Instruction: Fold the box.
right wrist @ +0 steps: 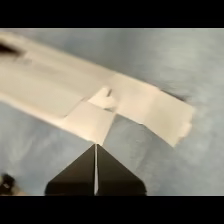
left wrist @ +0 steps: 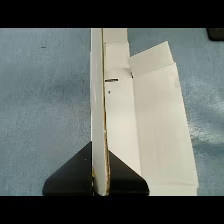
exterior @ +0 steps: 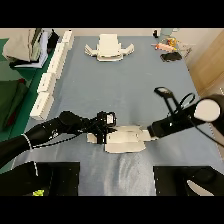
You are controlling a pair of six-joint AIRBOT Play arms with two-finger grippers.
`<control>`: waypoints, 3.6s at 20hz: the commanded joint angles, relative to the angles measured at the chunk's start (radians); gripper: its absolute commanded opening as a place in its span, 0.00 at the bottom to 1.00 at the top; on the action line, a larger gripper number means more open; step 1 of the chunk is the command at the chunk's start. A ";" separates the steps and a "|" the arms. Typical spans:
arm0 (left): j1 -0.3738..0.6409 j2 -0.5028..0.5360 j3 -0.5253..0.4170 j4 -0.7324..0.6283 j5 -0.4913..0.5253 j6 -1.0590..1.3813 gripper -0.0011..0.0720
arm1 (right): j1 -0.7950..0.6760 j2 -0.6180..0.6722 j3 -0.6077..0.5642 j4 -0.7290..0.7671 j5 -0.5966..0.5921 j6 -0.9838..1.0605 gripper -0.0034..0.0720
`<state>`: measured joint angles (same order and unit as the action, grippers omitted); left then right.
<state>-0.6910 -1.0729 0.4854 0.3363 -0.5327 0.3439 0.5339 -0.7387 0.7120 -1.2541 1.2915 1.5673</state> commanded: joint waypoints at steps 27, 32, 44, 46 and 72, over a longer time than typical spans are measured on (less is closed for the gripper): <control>0.000 0.001 0.000 0.000 0.001 0.000 0.04 | 0.397 0.027 -0.240 -0.471 -0.458 -0.068 0.91; 0.000 0.001 0.000 0.000 0.001 0.000 0.04 | 0.397 -0.047 -0.240 -0.497 -0.475 -0.031 0.92; 0.000 0.001 0.000 0.000 0.001 0.000 0.04 | 0.195 -0.053 -0.237 -0.202 -0.528 -0.580 1.00; 0.000 0.001 0.000 0.000 0.002 0.000 0.04 | 0.057 -0.062 -0.239 0.093 -0.492 -0.995 1.00; -0.001 0.001 0.000 0.000 0.000 0.000 0.04 | -0.143 -0.241 -0.238 0.449 -0.433 -1.563 0.99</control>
<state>-0.6918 -1.0729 0.4854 0.3367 -0.5320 0.3435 0.3927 -0.9794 0.4747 -0.7933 0.8410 0.0765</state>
